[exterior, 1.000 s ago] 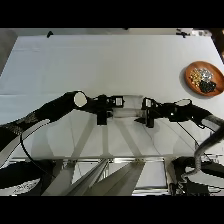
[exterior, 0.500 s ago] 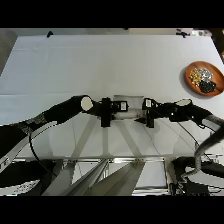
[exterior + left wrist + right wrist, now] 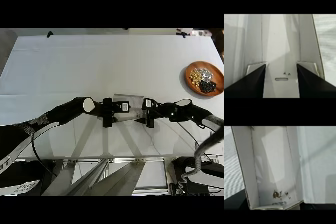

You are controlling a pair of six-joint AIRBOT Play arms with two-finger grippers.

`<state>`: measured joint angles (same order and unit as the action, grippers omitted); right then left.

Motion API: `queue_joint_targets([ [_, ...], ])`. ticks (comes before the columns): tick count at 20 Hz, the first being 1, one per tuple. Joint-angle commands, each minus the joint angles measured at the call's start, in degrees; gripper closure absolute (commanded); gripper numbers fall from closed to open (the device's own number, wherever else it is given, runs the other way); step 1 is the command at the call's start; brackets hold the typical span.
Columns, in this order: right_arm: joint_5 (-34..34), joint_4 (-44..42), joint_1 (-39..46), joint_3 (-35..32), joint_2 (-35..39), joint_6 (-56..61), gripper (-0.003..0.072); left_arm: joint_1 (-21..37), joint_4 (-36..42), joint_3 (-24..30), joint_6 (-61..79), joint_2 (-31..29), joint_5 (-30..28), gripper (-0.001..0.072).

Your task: Fold the box and place the chain.

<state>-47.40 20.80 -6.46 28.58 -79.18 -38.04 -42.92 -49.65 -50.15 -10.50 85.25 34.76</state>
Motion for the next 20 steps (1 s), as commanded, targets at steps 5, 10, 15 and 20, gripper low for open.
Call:
queue_joint_targets([
  [5,0.0,-0.1,0.0,0.0,0.0,0.1,0.0283,0.0,0.0,0.0,-0.7,0.0,0.2,0.0195],
  [10,0.0,-0.1,0.0,0.0,0.0,0.1,0.0283,0.0,3.7,0.0,-5.6,-0.2,0.2,0.0627],
  [15,0.0,-0.1,0.0,0.0,0.0,0.1,0.0283,0.0,7.1,0.0,-5.8,-4.0,0.2,0.0615],
  [20,0.0,-0.1,0.0,0.0,0.0,0.1,0.0283,0.0,8.5,0.0,-13.4,-15.7,2.7,0.0617],
])
